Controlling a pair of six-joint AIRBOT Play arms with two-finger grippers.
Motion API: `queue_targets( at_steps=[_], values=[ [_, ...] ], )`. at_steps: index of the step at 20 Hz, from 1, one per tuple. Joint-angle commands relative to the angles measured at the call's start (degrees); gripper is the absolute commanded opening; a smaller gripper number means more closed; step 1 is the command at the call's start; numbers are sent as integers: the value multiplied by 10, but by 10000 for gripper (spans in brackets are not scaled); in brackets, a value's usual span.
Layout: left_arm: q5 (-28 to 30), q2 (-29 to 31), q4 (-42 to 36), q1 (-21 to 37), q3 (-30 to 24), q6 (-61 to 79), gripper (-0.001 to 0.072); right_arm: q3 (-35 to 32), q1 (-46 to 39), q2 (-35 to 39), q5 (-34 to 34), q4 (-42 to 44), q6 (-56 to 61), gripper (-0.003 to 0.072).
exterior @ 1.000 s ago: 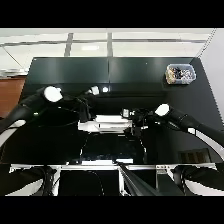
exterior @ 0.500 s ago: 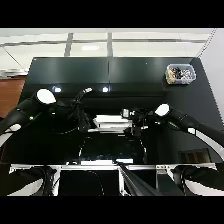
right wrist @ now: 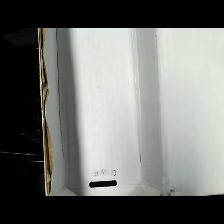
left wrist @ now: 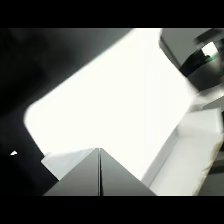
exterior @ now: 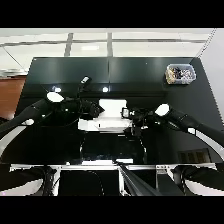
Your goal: Fold the box and place the chain.
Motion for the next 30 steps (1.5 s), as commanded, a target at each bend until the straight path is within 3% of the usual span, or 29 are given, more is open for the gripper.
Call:
queue_targets(
  at_steps=[1,4,6,10,12,14,17,18,20,24,30],
  values=[
    [-12,-41,6,-4,0,3,27,1,0,0,1,0,0,145],
    [-13,-45,31,-2,2,4,26,1,0,0,1,0,0,145],
    [-26,-30,112,-1,27,-12,24,1,0,0,1,0,0,146],
    [-78,84,176,31,70,-52,24,1,0,0,1,0,0,145],
    [-80,165,177,49,40,-24,25,1,0,0,1,0,0,145],
    [-50,223,136,71,-34,36,28,1,0,0,1,0,0,145],
    [-113,230,132,78,-112,201,29,1,0,0,1,0,0,145],
    [-114,227,140,70,-130,287,73,1,0,0,1,0,0,145],
    [-93,217,164,50,-147,423,701,1,0,0,1,0,0,145],
    [46,182,200,-5,-141,436,701,1,0,0,1,0,0,145],
    [20,88,185,-12,-90,432,679,1,0,0,1,0,0,145]
  ],
)
